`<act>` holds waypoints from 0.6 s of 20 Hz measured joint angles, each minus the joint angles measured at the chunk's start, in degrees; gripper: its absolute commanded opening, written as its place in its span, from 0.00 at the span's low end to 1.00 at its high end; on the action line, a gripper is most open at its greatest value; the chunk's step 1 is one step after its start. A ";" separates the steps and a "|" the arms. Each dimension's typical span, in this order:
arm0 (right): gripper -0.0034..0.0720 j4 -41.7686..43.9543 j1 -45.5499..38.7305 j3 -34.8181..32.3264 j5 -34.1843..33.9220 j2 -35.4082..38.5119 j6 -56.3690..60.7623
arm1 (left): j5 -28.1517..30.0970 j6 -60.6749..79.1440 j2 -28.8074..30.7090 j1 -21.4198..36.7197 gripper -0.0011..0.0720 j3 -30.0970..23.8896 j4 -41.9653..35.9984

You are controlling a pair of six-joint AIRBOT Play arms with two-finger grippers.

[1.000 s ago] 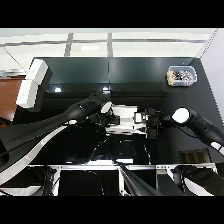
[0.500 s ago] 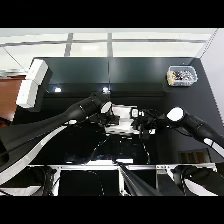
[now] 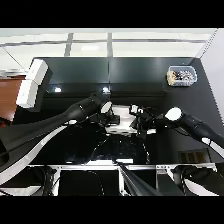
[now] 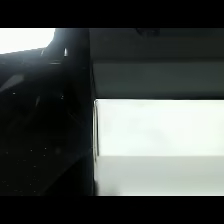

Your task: Fold the box and place the chain.

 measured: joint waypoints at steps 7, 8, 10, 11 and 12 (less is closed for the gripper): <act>0.08 -16.85 -16.06 7.06 18.53 8.00 44.39 | 0.17 0.02 0.00 0.00 0.05 0.00 0.02; 0.08 -18.78 -20.57 7.13 20.11 8.68 49.46 | 0.57 0.02 0.00 0.00 0.05 0.00 0.02; 0.08 -19.39 -30.08 5.62 21.94 9.53 57.31 | 0.70 0.02 0.00 0.00 0.05 0.00 0.04; 0.08 -17.97 -34.42 4.02 22.47 9.70 60.04 | 0.79 0.02 0.00 0.00 0.05 0.00 0.11; 0.08 -16.04 -37.57 2.27 22.69 9.70 61.57 | 0.81 0.04 0.00 0.00 0.05 0.00 0.11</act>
